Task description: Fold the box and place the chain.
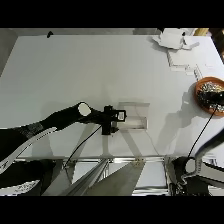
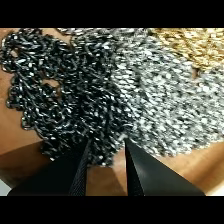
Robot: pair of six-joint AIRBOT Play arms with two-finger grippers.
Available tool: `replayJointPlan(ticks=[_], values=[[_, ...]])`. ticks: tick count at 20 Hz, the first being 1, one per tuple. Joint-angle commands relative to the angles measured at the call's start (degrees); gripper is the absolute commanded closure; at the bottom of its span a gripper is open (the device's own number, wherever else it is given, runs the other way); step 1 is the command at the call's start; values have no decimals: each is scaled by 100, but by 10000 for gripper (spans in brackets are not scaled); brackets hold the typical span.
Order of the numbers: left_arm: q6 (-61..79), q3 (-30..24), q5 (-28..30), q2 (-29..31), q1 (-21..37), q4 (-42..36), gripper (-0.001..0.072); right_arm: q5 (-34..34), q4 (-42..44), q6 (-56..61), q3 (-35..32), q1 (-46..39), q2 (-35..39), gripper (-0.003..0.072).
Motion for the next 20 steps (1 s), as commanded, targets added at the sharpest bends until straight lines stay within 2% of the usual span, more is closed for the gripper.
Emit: replayJointPlan(ticks=[1,9,10,11,12,16,20], values=[[0,0,0,0,2,0,457,-85,382,-278,4,-44,-219,465],[0,0,0,0,2,0,457,251,267,-275,4,-44,-240,469],[0,0,0,0,2,0,457,313,271,-275,4,-44,-240,495],[0,0,0,0,2,0,457,393,267,-282,4,-44,-240,600],[0,0,0,0,2,0,457,468,269,-345,4,-44,-238,670],[0,0,0,0,2,0,457,680,280,-470,4,-42,-76,671],[0,0,0,0,2,0,457,824,374,-619,4,-42,570,671]])
